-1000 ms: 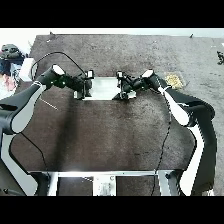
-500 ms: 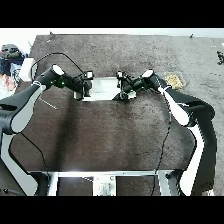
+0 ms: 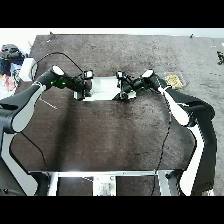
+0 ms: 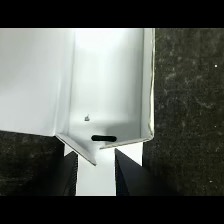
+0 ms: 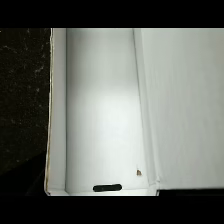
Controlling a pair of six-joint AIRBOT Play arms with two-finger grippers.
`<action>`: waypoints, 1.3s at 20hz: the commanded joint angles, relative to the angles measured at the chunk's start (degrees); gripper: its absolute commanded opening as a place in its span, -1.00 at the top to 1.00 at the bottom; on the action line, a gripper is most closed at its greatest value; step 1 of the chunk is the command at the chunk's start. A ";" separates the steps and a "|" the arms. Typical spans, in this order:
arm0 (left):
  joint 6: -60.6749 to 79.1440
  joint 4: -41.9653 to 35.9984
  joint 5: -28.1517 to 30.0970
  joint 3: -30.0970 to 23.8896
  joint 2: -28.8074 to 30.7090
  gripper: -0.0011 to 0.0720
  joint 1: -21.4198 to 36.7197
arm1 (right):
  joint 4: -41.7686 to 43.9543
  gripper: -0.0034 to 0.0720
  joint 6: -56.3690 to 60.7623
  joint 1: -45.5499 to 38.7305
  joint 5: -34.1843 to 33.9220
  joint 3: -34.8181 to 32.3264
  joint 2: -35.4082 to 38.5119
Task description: Fold the box and place the chain.
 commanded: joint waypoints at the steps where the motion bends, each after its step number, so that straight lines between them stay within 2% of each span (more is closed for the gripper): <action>1: 0.09 -1.05 -0.50 0.00 -0.22 0.53 -0.02 | 0.02 -0.18 0.00 0.04 -0.02 -0.02 -0.02; 2: 0.11 -1.36 -0.55 0.00 -0.24 0.68 -0.04 | 0.02 -0.18 0.00 0.04 0.00 -0.02 -0.02; 6: 2.38 -7.08 -0.85 0.00 -0.85 0.68 -0.04 | 0.02 -0.18 0.00 0.04 0.00 -0.02 -0.02; 8: 4.07 -10.34 -1.07 0.00 -1.88 0.44 -0.04 | 0.02 -0.18 0.00 0.04 0.00 -0.02 -0.02; 14: 5.11 -13.35 -2.03 0.00 -2.19 0.43 -0.02 | 0.00 -0.18 0.00 0.04 -0.02 -0.02 -0.02; 15: 5.53 -13.38 -2.56 0.00 -2.49 0.38 -0.02 | 0.02 -0.18 0.00 0.04 0.00 -0.02 -0.02; 16: 6.27 -13.38 -3.06 0.00 -2.97 -0.22 -0.02 | 0.02 -0.18 0.00 0.04 0.00 -0.02 -0.02; 18: 6.51 -13.38 -2.99 0.00 -3.39 -0.25 -0.02 | 0.02 -0.18 0.00 0.04 0.00 -0.02 -0.02; 19: 6.67 -13.35 -2.99 0.00 -3.39 -0.48 -0.02 | 0.02 -0.18 0.00 0.04 0.00 -0.02 -0.02; 20: 6.62 -13.42 -2.25 0.00 -3.39 -1.00 -0.02 | 0.02 -0.18 0.00 0.04 0.00 -0.02 -0.02; 25: 5.88 -13.33 -1.55 0.02 -3.39 -0.96 0.46 | 0.00 -0.18 0.00 0.04 0.00 -0.02 -0.02; 26: 4.74 -13.25 -1.66 0.02 -3.39 -0.42 1.05 | 0.02 -0.18 0.00 0.04 0.00 -0.02 -0.02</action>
